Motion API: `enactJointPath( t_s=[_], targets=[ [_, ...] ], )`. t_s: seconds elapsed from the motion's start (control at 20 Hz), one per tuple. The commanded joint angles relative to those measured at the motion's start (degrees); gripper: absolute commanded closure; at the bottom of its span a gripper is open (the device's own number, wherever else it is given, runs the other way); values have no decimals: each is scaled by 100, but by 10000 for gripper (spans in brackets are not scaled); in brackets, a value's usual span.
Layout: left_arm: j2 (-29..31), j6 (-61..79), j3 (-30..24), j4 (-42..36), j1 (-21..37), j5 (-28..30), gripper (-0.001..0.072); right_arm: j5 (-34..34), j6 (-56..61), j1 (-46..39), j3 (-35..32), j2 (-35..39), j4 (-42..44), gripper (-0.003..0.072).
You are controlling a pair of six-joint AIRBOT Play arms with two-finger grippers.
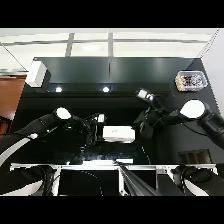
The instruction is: Fold the box and place the chain.
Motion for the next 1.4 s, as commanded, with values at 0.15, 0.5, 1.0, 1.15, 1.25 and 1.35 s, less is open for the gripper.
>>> enactJointPath(
  t_s=[0.15,0.5,1.0,1.15,1.25,1.35],
  targets=[
    [-2,-9,2,-2,-2,11,358,306,1539,-595,-656,50,1104,684],
    [-2,-9,2,-2,-2,11,359,-605,1541,210,-1161,-704,2999,682],
    [-2,-9,2,-2,-2,11,358,-1054,1543,483,-1161,-1255,2754,683],
    [-2,-9,2,-2,-2,13,359,-1185,1530,601,-1161,-1322,2640,683],
    [-2,-9,2,-2,-2,11,358,-1178,1521,599,-1161,-1320,2610,683],
    [-2,-9,2,-2,-2,11,359,-1091,1349,581,-1147,-1314,2612,683]
  ],
)
